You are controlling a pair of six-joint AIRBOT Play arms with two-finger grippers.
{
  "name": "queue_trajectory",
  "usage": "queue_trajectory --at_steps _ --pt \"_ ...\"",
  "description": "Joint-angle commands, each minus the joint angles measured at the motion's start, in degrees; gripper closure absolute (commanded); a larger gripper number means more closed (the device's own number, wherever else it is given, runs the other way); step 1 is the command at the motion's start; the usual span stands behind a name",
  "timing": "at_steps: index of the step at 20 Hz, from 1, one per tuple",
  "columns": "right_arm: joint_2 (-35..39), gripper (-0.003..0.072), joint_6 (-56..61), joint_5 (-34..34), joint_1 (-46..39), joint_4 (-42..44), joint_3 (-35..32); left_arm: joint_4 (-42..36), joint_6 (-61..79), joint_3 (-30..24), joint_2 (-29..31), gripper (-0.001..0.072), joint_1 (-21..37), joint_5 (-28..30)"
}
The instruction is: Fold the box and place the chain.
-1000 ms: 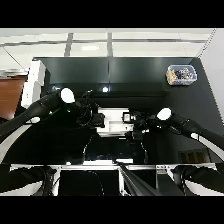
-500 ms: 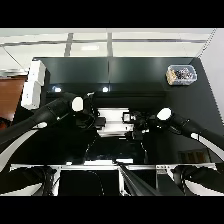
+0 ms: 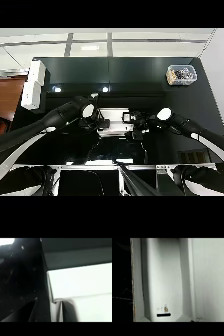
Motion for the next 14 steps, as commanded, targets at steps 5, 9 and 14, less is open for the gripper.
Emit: queue_trajectory --at_steps 5,9,14 --pt "0.0 0.0557 0.0 0.0 0.0 0.0 0.0 2.6 -6.3 1.0 -1.3 0.0355 -1.7 -1.3" --pt "0.0 0.0557 0.0 0.0 0.0 0.0 0.0 3.2 -6.3 1.0 -1.9 0.0361 -3.0 -1.4" --pt "0.0 0.0557 0.0 0.0 0.0 0.0 0.0 2.8 -6.0 1.1 -1.9 0.0682 -3.2 -0.4"
